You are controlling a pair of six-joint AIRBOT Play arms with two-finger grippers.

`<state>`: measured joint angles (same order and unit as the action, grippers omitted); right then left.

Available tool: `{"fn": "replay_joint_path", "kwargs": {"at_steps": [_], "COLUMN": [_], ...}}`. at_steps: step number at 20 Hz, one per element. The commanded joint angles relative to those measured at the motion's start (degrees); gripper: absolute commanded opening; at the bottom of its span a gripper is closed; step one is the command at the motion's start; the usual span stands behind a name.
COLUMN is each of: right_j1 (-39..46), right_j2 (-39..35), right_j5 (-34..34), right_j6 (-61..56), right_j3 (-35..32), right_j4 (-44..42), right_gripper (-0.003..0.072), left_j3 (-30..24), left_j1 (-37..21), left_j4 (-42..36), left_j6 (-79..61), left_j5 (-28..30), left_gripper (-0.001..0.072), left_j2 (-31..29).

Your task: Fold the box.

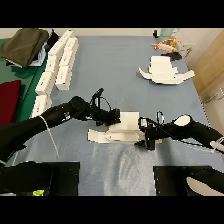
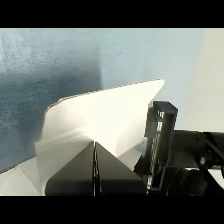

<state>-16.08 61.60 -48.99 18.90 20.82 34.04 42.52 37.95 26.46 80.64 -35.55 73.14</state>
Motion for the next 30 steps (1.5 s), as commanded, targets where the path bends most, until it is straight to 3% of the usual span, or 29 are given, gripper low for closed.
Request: {"fn": "replay_joint_path", "kwargs": {"at_steps": [1,8,13,15,20,24,28,30], "right_j1": [0.0,0.0,0.0,0.0,0.0,0.0,0.0,0.0], "right_j2": [-0.02,-0.02,-0.02,-0.02,-0.02,-0.02,-0.02,-0.02], "right_j5": [0.0,0.0,0.0,0.0,0.0,0.0,0.0,-0.02], "right_j6": [0.11,0.11,0.11,0.11,0.11,0.11,0.11,0.11], "right_j3": [0.07,0.07,0.07,0.07,0.07,0.07,0.07,0.07], "right_j4": [0.02,0.02,0.04,0.04,0.04,0.04,0.04,0.02], "right_gripper": [0.052,0.0519,0.0519,0.0519,0.0519,0.0519,0.052,0.0519], "left_j3": [0.13,0.98,4.2,4.17,4.17,4.02,2.14,-1.29], "left_j1": [-1.11,-1.29,-3.98,-8.24,-16.28,-14.73,-8.11,-10.12], "left_j4": [2.75,2.45,5.22,9.03,16.68,18.86,26.34,24.22], "left_j6": [2.99,2.08,-5.01,-6.32,-19.8,-31.47,-38.25,-50.53], "left_j5": [-1.49,-3.72,-7.08,-11.37,-29.11,-34.23,-33.62,-32.94], "left_gripper": [0.0015,0.0015,0.0015,0.0015,0.0015,0.0013,0.0012,0.0018], "left_j2": [1.55,4.17,-1.6,-6.8,-17.66,-19.21,-21.18,-21.84]}}
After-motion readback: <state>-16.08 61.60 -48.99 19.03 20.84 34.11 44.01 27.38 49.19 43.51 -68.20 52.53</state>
